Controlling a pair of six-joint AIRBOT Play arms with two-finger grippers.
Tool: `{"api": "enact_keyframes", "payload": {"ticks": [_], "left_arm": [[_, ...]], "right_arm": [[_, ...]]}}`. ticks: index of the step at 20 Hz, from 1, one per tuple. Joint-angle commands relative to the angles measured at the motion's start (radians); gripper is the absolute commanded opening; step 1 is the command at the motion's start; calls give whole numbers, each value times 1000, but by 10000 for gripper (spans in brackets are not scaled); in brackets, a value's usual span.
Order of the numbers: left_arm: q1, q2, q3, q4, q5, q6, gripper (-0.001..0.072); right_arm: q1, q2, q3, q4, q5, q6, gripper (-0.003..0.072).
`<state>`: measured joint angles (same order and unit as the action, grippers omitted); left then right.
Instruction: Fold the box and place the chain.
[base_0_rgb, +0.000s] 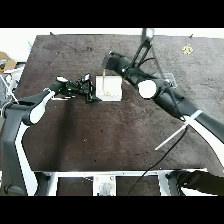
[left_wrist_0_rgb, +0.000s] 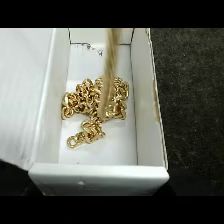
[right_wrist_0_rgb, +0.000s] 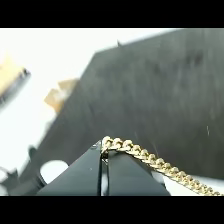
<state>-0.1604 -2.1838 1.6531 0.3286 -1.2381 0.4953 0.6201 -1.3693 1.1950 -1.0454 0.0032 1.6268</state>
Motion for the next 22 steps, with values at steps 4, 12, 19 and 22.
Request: {"api": "enact_keyframes", "payload": {"ticks": [4,12,19,22], "left_arm": [[0,0,0,0,0,0,224],[0,0,0,0,0,0,224],[0,0,0,0,0,0,224],[0,0,0,0,0,0,224]], "right_arm": [[6,-107,-115,-2,43,53,303],[-240,10,-161,-132,291,46,437],[-495,-59,-283,-178,285,97,435],[-517,-142,-282,-103,207,101,436]]}}
